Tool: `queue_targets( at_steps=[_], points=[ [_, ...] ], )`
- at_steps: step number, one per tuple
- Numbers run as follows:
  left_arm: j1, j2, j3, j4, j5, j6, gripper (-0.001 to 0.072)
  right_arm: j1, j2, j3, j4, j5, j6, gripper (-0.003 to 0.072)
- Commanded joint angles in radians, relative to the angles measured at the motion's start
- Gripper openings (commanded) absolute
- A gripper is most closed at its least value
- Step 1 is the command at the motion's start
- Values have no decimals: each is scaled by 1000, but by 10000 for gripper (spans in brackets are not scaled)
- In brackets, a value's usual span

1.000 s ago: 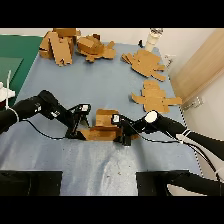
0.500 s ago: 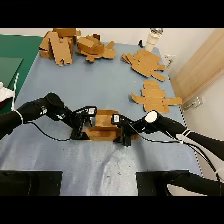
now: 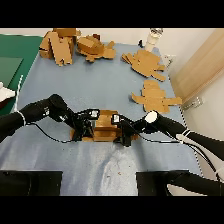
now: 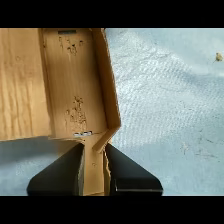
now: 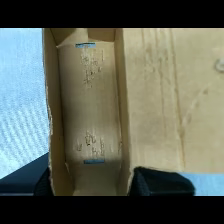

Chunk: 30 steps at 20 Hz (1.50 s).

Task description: Fold the box.

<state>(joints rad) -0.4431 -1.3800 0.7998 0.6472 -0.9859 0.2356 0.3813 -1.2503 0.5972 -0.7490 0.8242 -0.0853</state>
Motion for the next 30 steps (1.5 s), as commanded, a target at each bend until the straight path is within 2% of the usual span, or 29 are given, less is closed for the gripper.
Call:
queue_targets(
  at_steps=[1,2,3,4,8,9,24,25,26,27,30],
  points=[
    [-15,0,-1,4,41,-1,172,1,1,0,-2,-1,0,467],
    [-21,0,-1,5,51,0,166,1,1,0,-2,-1,0,467],
    [-28,0,-1,5,58,0,79,1,1,0,-2,-1,0,467],
    [-36,0,-1,6,63,6,37,1,1,0,-2,-1,0,467],
    [-70,0,-1,6,72,11,37,1,1,0,-2,-1,0,467],
    [-76,0,-1,6,75,11,7,1,1,0,-2,-1,0,467],
    [-90,0,-1,4,85,-54,11,1,1,0,-2,-1,0,467],
    [-90,0,-1,3,86,-53,94,1,1,0,-2,-1,0,467],
    [-90,0,-1,-1,87,-53,379,1,1,0,-2,-1,0,467],
    [-90,0,-1,-9,87,-53,480,1,1,0,-2,-1,0,467],
    [-92,0,-1,-11,86,-53,482,1,1,0,-2,-1,0,467]
  ],
)
